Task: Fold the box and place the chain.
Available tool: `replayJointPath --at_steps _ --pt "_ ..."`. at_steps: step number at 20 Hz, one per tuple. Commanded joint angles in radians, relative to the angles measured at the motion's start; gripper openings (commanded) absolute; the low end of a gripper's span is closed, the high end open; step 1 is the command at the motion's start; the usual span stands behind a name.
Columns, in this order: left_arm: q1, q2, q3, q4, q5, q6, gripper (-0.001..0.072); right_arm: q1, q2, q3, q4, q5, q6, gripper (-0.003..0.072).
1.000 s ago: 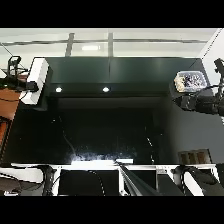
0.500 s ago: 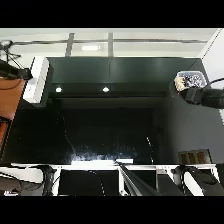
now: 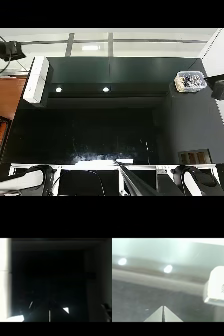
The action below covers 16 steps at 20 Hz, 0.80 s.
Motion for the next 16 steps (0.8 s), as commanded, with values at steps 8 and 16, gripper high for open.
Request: replayJointPath --at_steps 8,16 --pt "-0.344 0.732 -0.946 0.056 0.626 -0.039 0.0027 0.000 0.040 -0.516 0.031 -0.583 -0.130 0.0014" --pt "-0.336 0.763 -1.007 0.048 0.593 -0.039 0.0028 0.000 0.040 -0.524 0.033 -0.536 -0.130 0.0014"
